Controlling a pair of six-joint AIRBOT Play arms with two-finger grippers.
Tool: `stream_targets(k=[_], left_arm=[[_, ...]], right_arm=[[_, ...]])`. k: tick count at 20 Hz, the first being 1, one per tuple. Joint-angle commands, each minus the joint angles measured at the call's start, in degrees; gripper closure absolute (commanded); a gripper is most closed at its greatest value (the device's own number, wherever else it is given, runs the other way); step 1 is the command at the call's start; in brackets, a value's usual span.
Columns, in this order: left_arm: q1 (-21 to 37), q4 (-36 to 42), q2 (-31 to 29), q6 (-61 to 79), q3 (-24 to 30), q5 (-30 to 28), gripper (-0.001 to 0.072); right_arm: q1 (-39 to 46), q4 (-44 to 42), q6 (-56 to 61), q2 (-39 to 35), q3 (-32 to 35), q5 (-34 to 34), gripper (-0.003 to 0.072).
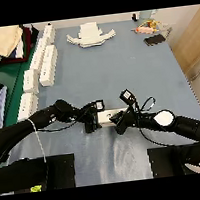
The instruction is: Fold the box.
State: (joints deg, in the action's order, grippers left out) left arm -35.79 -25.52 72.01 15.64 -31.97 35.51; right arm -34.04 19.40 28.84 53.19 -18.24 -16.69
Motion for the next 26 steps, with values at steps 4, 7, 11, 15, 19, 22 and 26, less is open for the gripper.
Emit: stream_targets(k=[4,7,11,15,19,22,26], left_arm=[[0.1,0.0,0.0,0.0,0.0,0.0,0.0207],[0.1,0.0,0.0,0.0,0.0,0.0,0.0207],[0.1,0.0,0.0,0.0,0.0,0.0,0.0207],[0.1,0.0,0.0,0.0,0.0,0.0,0.0207],[0.1,0.0,0.0,0.0,0.0,0.0,0.0207],[0.1,0.0,0.0,0.0,0.0,0.0,0.0207],[0.1,0.0,0.0,0.0,0.0,0.0,0.0207]], right_arm=[[0.0,-0.3,-0.4,0.9,0.5,0.3,0.0683],[0.0,-0.4,-0.4,-0.5,0.2,0.3,0.0682],[0.0,0.0,-0.4,-4.8,-1.2,4.4,0.0681],[0.1,5.4,-0.3,-6.2,-3.1,5.5,0.0680],[0.2,8.7,0.7,-6.1,-4.5,5.4,0.0681],[2.0,22.2,12.3,-5.4,-7.1,3.9,0.0681],[11.1,50.4,39.2,-0.6,-16.9,-12.2,0.0681]])
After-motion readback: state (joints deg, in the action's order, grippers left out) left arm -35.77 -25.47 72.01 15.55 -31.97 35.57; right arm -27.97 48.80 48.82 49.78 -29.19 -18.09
